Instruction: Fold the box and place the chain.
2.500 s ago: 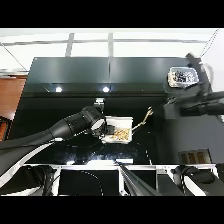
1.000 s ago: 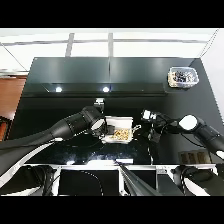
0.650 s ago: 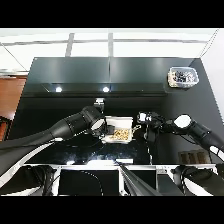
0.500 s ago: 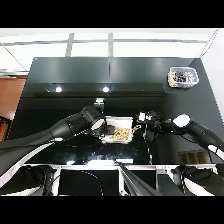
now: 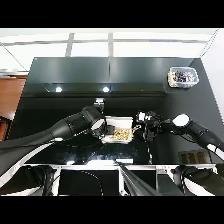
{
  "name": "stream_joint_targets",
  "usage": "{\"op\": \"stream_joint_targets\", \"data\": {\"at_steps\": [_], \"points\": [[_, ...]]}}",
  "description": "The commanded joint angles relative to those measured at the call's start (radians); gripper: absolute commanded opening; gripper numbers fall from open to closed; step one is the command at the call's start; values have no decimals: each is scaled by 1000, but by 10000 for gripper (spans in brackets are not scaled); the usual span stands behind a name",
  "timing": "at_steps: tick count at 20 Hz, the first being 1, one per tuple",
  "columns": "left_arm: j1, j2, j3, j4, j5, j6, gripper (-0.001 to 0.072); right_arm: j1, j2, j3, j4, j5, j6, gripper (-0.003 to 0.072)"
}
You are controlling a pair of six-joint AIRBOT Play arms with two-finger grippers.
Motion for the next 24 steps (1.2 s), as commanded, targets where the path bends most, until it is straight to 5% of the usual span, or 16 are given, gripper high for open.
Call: {"op": "stream_joint_targets", "data": {"at_steps": [1,13,15,16,18,21,24], "points": [[0,0,0,0,0,0,26,0,0,0,-23,0,22,720],[0,0,0,0,0,0,26,1,0,0,-82,0,105,720],[0,0,0,0,0,0,27,1,0,0,-78,2,105,467],[0,0,0,0,0,0,26,1,0,0,-71,2,105,421],[0,0,0,0,0,0,26,1,0,2,-61,12,105,92],[0,0,0,0,0,0,26,1,13,2,-55,38,106,6],[0,0,0,0,0,0,26,0,74,2,-56,46,197,13]]}}
